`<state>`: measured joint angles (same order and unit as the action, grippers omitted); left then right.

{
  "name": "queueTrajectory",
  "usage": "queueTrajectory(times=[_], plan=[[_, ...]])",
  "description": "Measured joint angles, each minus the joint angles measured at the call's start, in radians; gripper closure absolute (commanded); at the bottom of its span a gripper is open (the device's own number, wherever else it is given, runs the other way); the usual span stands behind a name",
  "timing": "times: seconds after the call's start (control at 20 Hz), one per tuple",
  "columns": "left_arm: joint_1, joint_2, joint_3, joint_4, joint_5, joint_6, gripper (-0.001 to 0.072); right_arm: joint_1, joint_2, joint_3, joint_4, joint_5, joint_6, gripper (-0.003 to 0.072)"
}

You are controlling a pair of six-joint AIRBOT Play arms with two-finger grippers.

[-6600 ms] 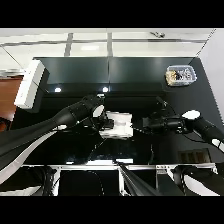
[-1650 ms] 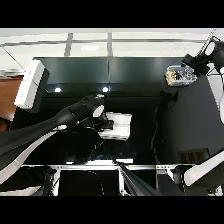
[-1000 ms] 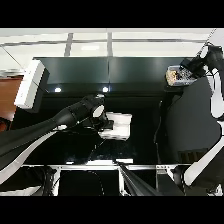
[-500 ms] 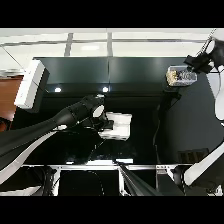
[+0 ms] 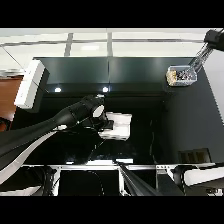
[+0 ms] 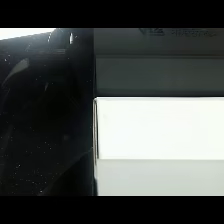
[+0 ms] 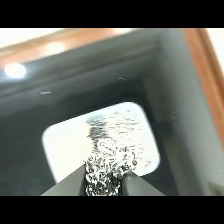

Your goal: Fold the box and place the chain.

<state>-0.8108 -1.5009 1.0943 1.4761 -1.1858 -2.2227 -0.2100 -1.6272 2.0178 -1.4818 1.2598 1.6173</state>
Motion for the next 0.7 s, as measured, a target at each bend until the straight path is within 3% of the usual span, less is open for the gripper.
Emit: queueTrajectory(times=[0.3,0.7], plan=[[0.000,0.000,0.000,0.000,-0.001,0.000,0.0684,0.080,0.243,-0.064,0.131,0.053,-0.067,0.0673],[0.000,0.000,0.000,0.000,-0.001,0.000,0.0684,0.258,0.484,-0.337,0.169,0.140,-0.098,0.0673]])
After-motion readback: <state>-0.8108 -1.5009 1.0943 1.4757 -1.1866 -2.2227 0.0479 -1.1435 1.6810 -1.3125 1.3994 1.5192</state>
